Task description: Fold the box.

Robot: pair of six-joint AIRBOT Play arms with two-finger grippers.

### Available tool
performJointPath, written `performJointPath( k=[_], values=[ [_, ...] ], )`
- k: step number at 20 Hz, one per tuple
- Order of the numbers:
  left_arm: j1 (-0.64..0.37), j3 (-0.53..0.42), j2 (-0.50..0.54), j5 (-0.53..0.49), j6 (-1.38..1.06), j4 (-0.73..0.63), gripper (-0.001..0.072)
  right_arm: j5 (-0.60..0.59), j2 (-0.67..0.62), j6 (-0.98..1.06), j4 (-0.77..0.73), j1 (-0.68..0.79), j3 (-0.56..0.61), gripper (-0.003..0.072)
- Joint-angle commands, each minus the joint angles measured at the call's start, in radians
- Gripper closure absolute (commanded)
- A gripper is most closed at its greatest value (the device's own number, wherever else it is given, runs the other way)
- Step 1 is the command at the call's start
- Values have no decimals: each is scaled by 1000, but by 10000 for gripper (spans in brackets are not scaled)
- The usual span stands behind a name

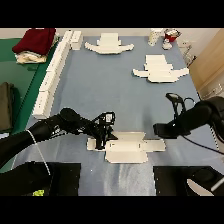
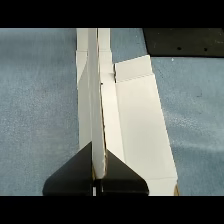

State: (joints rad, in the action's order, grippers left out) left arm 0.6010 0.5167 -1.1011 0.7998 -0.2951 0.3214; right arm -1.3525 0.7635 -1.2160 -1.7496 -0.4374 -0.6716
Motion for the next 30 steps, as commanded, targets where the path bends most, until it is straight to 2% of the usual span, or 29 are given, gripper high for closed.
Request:
performJointPath(
  k=[1,4,5,6,7,8,13,17,20,25,30],
  values=[
    [0,0,1,1,0,0,693,-6,-97,88,-26,-278,72,683],
    [0,0,1,1,0,0,693,153,-129,8,-20,-578,155,675],
    [0,0,1,1,0,0,693,206,-125,-35,-13,-658,173,581],
    [0,0,1,1,0,0,693,255,-115,-53,13,-727,187,298],
    [0,0,1,0,0,0,693,279,-100,-54,58,-774,191,85],
    [0,0,1,0,0,0,693,283,-82,-70,106,-808,191,-22],
    [0,0,1,1,0,0,693,284,27,-113,322,-834,191,-22],
    [0,0,1,1,0,0,693,326,100,-176,327,-834,191,-22],
    [0,0,1,1,0,0,693,361,138,-103,413,-834,190,-23],
    [0,0,1,1,0,-3,693,338,77,1,430,-834,169,-22],
    [0,0,1,1,0,-3,693,304,-8,16,528,-809,169,-34]
  ],
)
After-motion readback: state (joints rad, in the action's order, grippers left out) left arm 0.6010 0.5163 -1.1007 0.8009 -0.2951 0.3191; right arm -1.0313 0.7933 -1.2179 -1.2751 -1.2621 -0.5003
